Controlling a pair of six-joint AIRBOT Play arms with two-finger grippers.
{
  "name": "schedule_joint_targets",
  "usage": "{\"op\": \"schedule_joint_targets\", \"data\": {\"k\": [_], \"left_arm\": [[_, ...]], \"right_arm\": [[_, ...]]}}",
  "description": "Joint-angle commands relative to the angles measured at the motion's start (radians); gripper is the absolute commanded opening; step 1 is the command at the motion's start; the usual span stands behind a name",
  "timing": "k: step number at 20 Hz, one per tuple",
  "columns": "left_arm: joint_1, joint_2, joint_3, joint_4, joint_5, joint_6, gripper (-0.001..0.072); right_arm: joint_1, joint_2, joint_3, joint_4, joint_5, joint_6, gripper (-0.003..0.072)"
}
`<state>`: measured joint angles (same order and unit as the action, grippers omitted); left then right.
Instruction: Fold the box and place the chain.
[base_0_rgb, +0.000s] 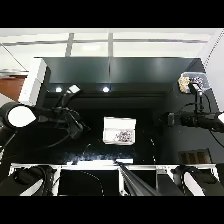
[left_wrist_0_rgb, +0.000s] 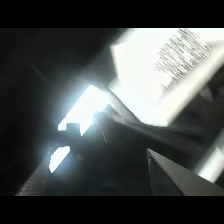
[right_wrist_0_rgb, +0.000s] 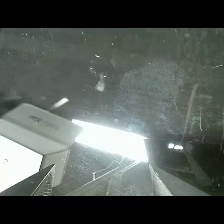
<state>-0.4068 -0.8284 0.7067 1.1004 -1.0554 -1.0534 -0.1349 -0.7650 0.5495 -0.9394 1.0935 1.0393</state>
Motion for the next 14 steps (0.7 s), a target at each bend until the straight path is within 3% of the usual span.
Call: {"op": "schedule_joint_targets", "data": {"k": [1, 3, 5, 8, 11, 14], "left_arm": [[0.128, 0.000, -0.101, -0.106, 0.100, 0.133, 0.0692], [0.121, -0.035, -0.105, -0.095, 0.113, 0.144, 0.0697], [0.090, -0.095, -0.105, -0.089, 0.112, 0.308, 0.0714], [-0.006, -0.201, -0.106, -0.142, 0.085, 0.912, 0.0693], [-0.029, -0.337, -0.106, -0.389, 0.098, 1.035, 0.0694], [-0.021, -0.388, -0.106, -0.490, 0.064, 1.113, 0.0694]], "right_arm": [[0.000, 0.000, 0.000, -0.013, -0.001, 0.000, 0.0687], [0.000, 0.000, 0.000, -0.030, -0.003, 0.001, 0.0687], [0.000, 0.000, 0.000, -0.040, -0.002, 0.001, 0.0687], [0.000, 0.000, 0.000, -0.042, -0.003, 0.000, 0.0687], [0.000, 0.000, 0.000, -0.042, -0.002, 0.000, 0.0687], [0.000, 0.001, 0.000, -0.046, -0.001, 0.000, 0.0687]]}}
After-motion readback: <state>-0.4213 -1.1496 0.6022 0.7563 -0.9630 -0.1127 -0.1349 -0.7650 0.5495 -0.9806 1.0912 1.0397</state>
